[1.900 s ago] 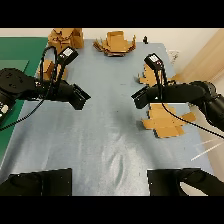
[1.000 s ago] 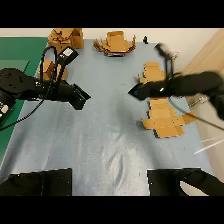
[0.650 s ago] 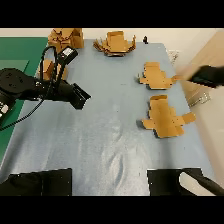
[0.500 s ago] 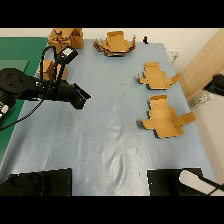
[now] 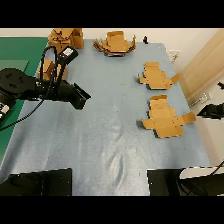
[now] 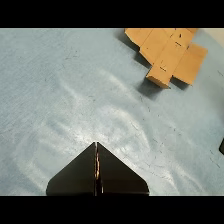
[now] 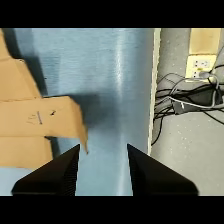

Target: Fold the box.

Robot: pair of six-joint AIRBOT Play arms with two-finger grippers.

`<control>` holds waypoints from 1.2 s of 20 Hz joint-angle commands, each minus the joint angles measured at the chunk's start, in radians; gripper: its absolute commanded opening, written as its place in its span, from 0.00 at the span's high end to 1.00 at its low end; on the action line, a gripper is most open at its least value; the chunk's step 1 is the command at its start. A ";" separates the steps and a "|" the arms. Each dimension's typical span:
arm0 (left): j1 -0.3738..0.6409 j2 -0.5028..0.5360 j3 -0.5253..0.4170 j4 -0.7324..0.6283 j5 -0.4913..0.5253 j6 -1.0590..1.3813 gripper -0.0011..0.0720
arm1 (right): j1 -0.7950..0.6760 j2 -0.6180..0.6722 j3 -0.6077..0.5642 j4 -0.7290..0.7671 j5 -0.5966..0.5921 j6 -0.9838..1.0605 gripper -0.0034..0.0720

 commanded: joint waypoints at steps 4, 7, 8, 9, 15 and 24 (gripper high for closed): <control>0.000 0.000 0.000 0.001 -0.004 -0.032 0.97 | 0.031 -0.137 0.003 0.077 -0.007 -0.142 0.32; -0.002 0.000 0.000 0.002 -0.026 -0.034 0.96 | 0.036 -0.137 0.047 0.079 0.001 -0.146 0.36; -0.002 0.000 0.000 0.002 -0.038 -0.034 0.97 | 0.040 -0.137 0.051 0.083 0.001 -0.146 0.55; -0.002 0.000 0.000 0.000 -0.044 -0.034 0.97 | 0.048 -0.140 0.051 0.089 0.002 -0.146 0.69; 0.003 0.000 0.000 0.002 -0.033 -0.035 0.97 | 0.153 -0.071 0.069 0.120 -0.105 0.049 0.95; 0.320 0.002 0.001 -0.172 -0.116 0.047 0.97 | 0.538 0.386 0.301 0.607 -0.193 0.677 0.95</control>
